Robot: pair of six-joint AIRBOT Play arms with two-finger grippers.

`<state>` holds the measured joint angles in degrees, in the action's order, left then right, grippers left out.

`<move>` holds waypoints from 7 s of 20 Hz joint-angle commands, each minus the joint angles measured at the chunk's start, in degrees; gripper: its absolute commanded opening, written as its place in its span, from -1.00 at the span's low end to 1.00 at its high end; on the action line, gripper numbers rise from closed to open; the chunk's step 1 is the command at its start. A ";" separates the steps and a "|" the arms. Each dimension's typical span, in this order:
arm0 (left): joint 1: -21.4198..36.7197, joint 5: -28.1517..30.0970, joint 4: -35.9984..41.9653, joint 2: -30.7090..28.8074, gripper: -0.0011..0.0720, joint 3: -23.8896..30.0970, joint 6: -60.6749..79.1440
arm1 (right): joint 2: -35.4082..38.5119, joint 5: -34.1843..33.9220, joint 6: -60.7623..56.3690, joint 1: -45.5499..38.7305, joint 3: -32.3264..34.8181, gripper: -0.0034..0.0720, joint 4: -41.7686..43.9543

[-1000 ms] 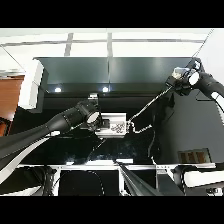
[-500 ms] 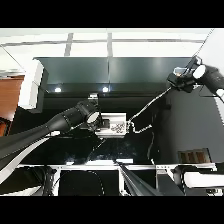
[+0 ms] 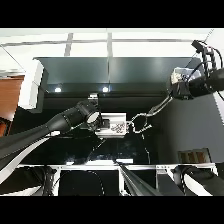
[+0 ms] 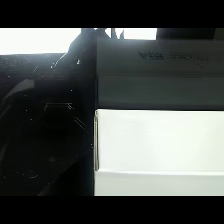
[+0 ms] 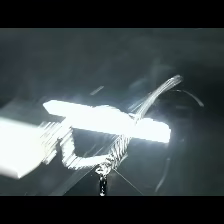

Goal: Fold the box and place the chain.

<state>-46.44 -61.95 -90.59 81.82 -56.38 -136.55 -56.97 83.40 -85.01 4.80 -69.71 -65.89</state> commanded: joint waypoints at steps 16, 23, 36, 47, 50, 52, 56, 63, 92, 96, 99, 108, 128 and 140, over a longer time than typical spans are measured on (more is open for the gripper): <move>0.00 0.02 -0.02 -0.04 -0.88 -0.04 0.02 | -4.09 -14.23 4.66 22.25 5.70 -0.88 24.90; 0.00 -0.02 -0.02 -0.04 -0.89 -0.04 0.02 | -9.25 -14.93 5.20 23.85 5.70 -0.88 23.06; 0.00 0.00 -0.02 -0.04 -0.88 -0.04 0.02 | -9.22 -9.97 4.68 21.42 7.98 0.12 13.29; 0.00 0.04 -0.02 -0.04 -0.89 -0.04 0.02 | 0.79 -40.54 31.71 15.04 36.15 1.00 10.32; 0.00 0.00 0.00 -0.04 -0.88 -0.04 0.02 | -1.53 -41.83 50.34 18.82 38.32 1.00 7.41; 0.00 0.02 -0.02 -0.04 -0.89 -0.04 0.02 | -3.08 -42.75 67.41 19.89 38.32 1.00 9.88; -0.02 0.02 0.00 -0.04 -0.89 -0.04 0.02 | -7.37 -43.15 95.67 19.58 38.29 1.00 27.41; 0.00 0.02 -0.02 -0.04 -0.89 -0.04 0.02 | -12.39 -41.05 104.87 19.61 38.29 1.00 31.89; -0.02 -0.02 0.02 -0.04 -0.89 -0.04 0.02 | -15.58 -46.62 98.55 19.58 38.29 -0.47 35.98; 0.00 -0.02 0.02 -0.04 -0.89 -0.04 0.02 | -15.17 -46.77 94.31 19.58 38.29 -0.89 33.35; -0.02 -0.02 0.02 -0.04 -0.88 -0.04 0.02 | -12.20 -48.57 82.62 19.58 38.29 -0.89 28.09; -0.02 -0.02 0.02 -0.04 -0.89 -0.04 0.02 | 9.94 -41.11 54.64 19.58 33.03 -0.89 17.40; -0.02 -0.04 0.02 -0.04 -0.88 -0.04 0.02 | 12.52 -32.09 40.22 19.61 12.59 -0.88 40.37; -0.02 -0.09 0.02 -0.04 -0.88 -0.04 0.02 | 1.14 -26.58 31.69 24.81 12.76 -0.88 29.20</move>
<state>-46.44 -62.00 -90.54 81.82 -56.38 -136.53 -53.34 57.34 -51.66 28.56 -56.97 -32.77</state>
